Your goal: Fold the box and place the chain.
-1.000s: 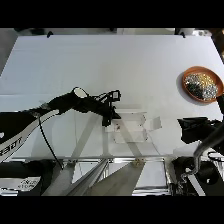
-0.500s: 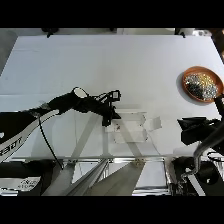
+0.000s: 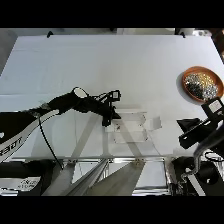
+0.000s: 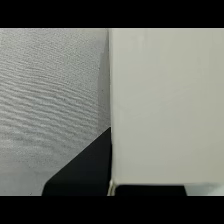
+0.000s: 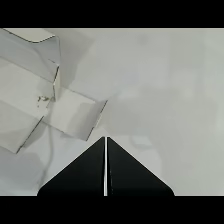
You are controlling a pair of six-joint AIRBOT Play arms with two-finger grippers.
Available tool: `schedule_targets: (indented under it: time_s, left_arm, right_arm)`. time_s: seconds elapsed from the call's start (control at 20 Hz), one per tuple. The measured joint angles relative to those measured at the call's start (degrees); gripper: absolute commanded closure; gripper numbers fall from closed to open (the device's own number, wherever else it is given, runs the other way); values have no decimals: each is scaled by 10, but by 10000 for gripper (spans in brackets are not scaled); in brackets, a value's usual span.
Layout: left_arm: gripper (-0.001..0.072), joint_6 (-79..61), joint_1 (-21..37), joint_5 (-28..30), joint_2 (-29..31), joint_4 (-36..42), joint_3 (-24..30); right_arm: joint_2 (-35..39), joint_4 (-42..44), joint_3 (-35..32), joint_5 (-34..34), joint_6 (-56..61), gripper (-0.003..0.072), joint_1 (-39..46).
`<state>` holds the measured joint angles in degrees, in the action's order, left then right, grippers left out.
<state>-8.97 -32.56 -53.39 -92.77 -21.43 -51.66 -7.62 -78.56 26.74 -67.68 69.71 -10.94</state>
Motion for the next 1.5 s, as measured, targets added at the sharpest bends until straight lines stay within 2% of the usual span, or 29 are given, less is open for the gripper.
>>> schedule_targets:
  time_s: [0.15,0.3,0.35,0.4,0.45,0.75,1.1,1.3,1.5]
  left_arm:
    - [699,0,0,0,0,0,0]
    - [699,0,0,0,0,0,0]
    - [699,0,0,0,0,0,0]
    - [699,0,0,0,0,0,0]
    - [699,0,0,0,0,0,0]
    - [699,0,0,0,0,0,0]
    - [699,0,0,0,0,0,0]
    - [699,0,0,0,0,0,0]
    - [699,0,0,0,0,0,0]
  right_arm:
    - [-6,36,-13,-2,-78,681,0]
    - [-38,114,-35,-18,-221,671,-3]
    - [-55,130,-43,-20,-262,422,-7]
    - [-74,136,-49,-20,-293,90,-12]
    - [-94,139,-54,-18,-316,-34,-17]
    - [-227,125,-65,38,-439,-28,-91]
    - [-369,99,-76,132,-495,-20,-145]
    - [-406,113,-79,170,-522,-20,-151]
    - [-399,122,-94,194,-530,-20,-152]
